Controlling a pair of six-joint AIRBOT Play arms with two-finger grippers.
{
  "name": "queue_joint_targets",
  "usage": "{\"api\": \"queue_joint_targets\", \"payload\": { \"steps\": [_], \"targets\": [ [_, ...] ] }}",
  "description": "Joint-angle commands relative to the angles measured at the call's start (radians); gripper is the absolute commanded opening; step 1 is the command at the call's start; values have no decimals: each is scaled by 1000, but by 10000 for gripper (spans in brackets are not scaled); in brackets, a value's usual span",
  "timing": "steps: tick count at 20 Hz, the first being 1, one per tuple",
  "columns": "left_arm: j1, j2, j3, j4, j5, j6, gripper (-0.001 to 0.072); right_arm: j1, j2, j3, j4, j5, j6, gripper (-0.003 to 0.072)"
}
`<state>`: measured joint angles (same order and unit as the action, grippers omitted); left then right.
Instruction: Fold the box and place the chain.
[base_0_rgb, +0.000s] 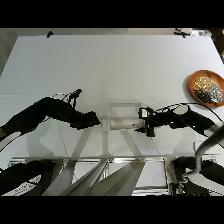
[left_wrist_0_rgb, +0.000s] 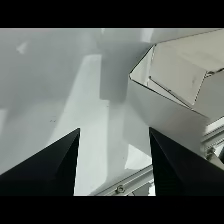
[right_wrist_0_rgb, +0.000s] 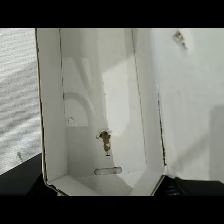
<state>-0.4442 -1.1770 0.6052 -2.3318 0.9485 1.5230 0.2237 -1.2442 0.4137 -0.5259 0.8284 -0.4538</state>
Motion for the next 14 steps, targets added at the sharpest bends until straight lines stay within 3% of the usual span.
{"api": "queue_joint_targets", "payload": {
  "steps": [1,10,12,14],
  "targets": [
    [-38,-24,-4,-50,-58,50,461,-1,0,0,0,0,0,414],
    [-115,-23,25,-62,-98,48,466,-1,0,0,0,0,0,414],
    [-134,-23,41,-61,-97,48,603,-1,0,0,0,0,0,414],
    [-150,-23,55,-61,-104,43,606,-1,0,0,0,0,0,414]
  ]
}}
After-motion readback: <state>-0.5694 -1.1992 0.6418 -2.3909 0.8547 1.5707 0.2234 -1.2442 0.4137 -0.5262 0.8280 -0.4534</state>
